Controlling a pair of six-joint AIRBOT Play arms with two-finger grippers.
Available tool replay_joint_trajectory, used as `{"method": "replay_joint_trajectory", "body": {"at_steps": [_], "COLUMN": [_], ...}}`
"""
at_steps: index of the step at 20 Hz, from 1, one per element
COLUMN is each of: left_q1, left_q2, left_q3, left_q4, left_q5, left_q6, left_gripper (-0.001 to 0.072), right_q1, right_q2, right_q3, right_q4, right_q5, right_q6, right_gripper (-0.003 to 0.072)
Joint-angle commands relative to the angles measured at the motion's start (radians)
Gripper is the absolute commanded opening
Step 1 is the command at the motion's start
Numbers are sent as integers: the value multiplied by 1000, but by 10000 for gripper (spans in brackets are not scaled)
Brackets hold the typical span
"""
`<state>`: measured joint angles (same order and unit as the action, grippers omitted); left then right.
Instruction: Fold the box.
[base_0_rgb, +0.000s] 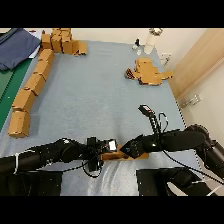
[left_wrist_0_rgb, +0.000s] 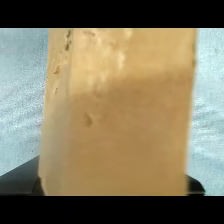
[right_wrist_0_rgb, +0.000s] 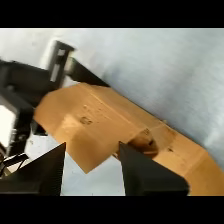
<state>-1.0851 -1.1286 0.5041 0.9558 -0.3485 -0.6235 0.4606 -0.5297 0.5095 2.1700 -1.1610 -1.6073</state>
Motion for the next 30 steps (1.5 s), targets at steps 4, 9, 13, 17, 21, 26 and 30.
{"method": "replay_joint_trajectory", "body": {"at_steps": [4,9,13,17,21,26,30], "left_q1": [0,10,57,115,152,150,150], "left_q2": [0,2,17,80,94,91,79], "left_q3": [0,0,0,2,-2,-11,-14], "left_q4": [2,2,3,23,70,85,85], "left_q5": [1,-47,-168,-167,-148,-90,-100], "left_q6": [3,-21,-24,-23,-23,35,64], "left_gripper": [411,411,411,410,411,411,411], "right_q1": [0,0,0,0,1,1,1], "right_q2": [1,-1,-1,-2,-24,-70,-95], "right_q3": [3,4,4,-1,-10,-23,-23], "right_q4": [-417,-356,-328,-323,-278,-154,-101], "right_q5": [-9,-78,-76,-59,-18,55,97], "right_q6": [436,530,530,530,524,434,394], "right_gripper": [199,5,5,5,6,6,5]}}
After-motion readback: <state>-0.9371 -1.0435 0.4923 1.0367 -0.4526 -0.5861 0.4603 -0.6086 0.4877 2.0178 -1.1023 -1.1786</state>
